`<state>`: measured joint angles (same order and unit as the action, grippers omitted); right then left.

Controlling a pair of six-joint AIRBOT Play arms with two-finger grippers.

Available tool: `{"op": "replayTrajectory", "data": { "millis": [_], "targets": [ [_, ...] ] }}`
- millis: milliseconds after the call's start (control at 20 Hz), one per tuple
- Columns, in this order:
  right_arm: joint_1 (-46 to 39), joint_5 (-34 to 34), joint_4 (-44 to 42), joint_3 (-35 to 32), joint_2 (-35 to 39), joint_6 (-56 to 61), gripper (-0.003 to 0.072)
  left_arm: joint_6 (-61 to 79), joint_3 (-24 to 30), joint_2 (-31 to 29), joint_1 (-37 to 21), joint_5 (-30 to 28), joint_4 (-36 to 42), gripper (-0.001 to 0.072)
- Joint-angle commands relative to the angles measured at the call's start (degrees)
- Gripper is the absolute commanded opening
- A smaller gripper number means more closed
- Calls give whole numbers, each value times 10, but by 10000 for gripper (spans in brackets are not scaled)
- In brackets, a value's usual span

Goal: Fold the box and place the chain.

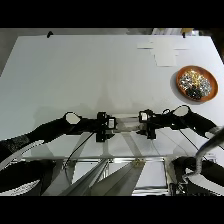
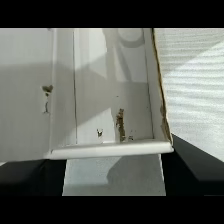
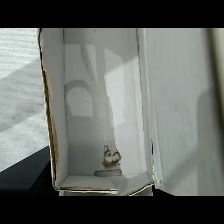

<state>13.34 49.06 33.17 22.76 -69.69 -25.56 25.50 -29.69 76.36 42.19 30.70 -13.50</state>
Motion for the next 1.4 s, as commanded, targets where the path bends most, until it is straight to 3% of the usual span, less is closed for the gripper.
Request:
{"op": "replayTrajectory", "data": {
  "millis": [0, 350, 400, 500, 600, 1000, 1100, 1150, 1350],
  "targets": [
    [0, 0, -5, 0, 0, 0, 399, 0, 0, 0, 0, 0, -1, 151],
    [0, 1, -5, 0, 0, 0, 403, 0, 0, 0, 0, 0, 0, 151],
    [0, 5, 0, 0, 0, 0, 454, 0, 0, 0, 0, 0, 0, 151],
    [0, 20, 0, 1, 1, 3, 633, 0, 0, 0, 0, 0, 0, 151],
    [0, 28, 6, 1, 11, 39, 681, 0, 0, 0, 0, 0, -1, 151],
    [0, 44, 216, 1, 127, 225, 674, 0, 0, 0, 0, 0, -1, 151],
    [0, 59, 255, 1, 149, 256, 609, 0, 0, 0, 0, 0, 0, 151],
    [0, 71, 256, 1, 162, 256, 539, 0, 0, 0, 0, 0, 0, 151],
    [0, 71, 246, 1, 241, 276, 490, 0, 0, 0, 0, 0, 0, 151]
  ]
}}
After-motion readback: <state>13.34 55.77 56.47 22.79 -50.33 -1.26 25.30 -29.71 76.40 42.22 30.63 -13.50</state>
